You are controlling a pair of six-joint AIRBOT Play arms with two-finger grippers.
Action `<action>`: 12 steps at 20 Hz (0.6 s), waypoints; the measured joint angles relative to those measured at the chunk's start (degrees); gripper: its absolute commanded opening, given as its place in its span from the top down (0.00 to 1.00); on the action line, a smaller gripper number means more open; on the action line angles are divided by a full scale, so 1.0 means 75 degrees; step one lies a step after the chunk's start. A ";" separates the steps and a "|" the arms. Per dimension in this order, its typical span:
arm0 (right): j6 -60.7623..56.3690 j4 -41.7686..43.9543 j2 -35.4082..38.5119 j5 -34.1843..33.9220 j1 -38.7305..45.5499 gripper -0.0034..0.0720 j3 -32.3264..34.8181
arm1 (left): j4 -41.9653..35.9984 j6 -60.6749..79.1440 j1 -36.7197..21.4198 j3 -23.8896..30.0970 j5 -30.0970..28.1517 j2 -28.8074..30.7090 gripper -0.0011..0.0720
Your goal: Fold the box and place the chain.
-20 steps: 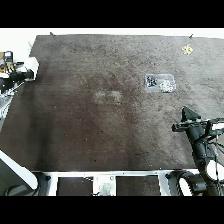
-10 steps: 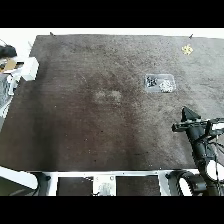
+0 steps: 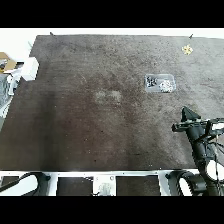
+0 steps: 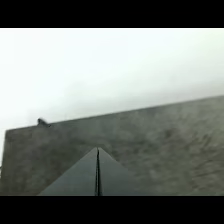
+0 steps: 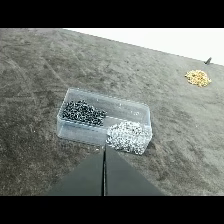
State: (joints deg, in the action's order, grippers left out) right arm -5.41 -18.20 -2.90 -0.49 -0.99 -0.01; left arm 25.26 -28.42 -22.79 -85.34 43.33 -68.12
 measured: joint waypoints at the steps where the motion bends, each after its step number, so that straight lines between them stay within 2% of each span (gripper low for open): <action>1: 0.0000 0.0000 0.0000 0.0000 0.0000 0.95 0.0000 | -0.0323 0.0189 0.0047 0.0519 -0.0119 0.0411 0.98; 3: 0.0000 0.0000 0.0000 0.0000 0.0000 0.95 0.0000 | -0.0877 0.0586 0.0233 0.1746 -0.0618 0.1326 0.98; 6: 0.0000 0.0000 0.0000 0.0000 0.0000 0.95 0.0000 | -0.1309 0.1230 0.0772 0.3704 -0.1757 0.2760 0.98; 12: 0.0000 0.0000 0.0000 -0.0003 0.0000 0.95 0.0000 | -0.1591 0.2343 0.2107 0.7224 -0.4132 0.5989 0.98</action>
State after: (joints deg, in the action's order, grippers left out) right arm -5.41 -18.20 -2.90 -0.51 -0.99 -0.01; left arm 13.32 -10.85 -6.98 -31.16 12.34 -23.20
